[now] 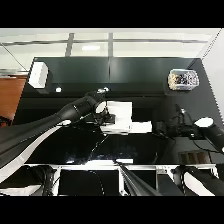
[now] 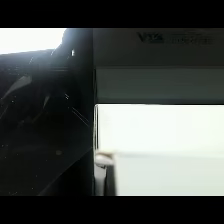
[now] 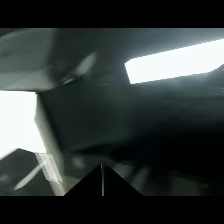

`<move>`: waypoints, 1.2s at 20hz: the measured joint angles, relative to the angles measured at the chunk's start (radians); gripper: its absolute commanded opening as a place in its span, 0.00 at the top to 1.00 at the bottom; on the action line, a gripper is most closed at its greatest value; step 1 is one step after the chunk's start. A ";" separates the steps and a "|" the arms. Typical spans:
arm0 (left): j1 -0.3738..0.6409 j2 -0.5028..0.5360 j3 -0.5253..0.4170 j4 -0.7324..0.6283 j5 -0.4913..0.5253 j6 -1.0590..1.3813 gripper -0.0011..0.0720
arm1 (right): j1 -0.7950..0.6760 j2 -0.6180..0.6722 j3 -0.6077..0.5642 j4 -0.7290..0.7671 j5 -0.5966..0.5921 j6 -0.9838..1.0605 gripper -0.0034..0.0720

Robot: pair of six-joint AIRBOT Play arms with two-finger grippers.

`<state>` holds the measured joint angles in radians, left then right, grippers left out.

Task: Fold the box and place the chain.

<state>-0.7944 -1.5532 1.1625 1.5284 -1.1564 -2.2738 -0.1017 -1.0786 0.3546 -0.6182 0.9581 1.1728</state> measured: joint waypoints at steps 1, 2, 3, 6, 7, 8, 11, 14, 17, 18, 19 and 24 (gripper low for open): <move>0.000 0.000 0.000 0.000 -0.002 0.000 0.95 | 0.033 -0.029 0.009 0.047 0.002 -0.026 0.93; 0.000 0.000 0.000 0.000 -0.003 0.000 0.95 | 0.061 -0.051 0.022 0.091 0.010 -0.056 0.93; 0.000 0.000 0.000 0.000 -0.003 0.000 0.95 | 0.087 -0.071 0.037 0.130 0.031 -0.094 0.93; 0.000 0.000 0.000 0.000 -0.004 -0.001 0.95 | 0.135 -0.101 0.082 0.204 0.079 -0.187 0.62; 0.000 0.000 0.000 0.000 -0.004 -0.001 0.95 | 0.143 -0.106 0.094 0.221 0.089 -0.206 0.31; 0.000 0.000 0.000 0.000 -0.005 -0.001 0.95 | 0.149 -0.109 0.103 0.234 0.097 -0.221 0.12; 0.000 0.000 0.000 0.000 -0.006 -0.002 0.95 | 0.161 -0.115 0.120 0.258 0.119 -0.244 0.12; 0.000 0.000 0.000 0.000 -0.006 -0.001 0.95 | 0.184 -0.118 0.128 0.274 0.118 -0.228 0.24; 0.000 0.000 0.000 0.000 -0.006 -0.001 0.95 | 0.234 -0.118 0.153 0.277 0.089 -0.185 0.26; 0.000 0.000 0.000 0.001 -0.006 -0.001 0.95 | 0.254 -0.118 0.169 0.269 0.079 -0.167 0.26; 0.000 0.000 0.000 0.001 -0.006 -0.001 0.95 | 0.277 -0.118 0.189 0.250 0.068 -0.135 0.26; 0.000 0.000 0.000 0.004 -0.006 -0.001 0.95 | 0.412 -0.119 0.298 0.057 -0.010 0.098 0.26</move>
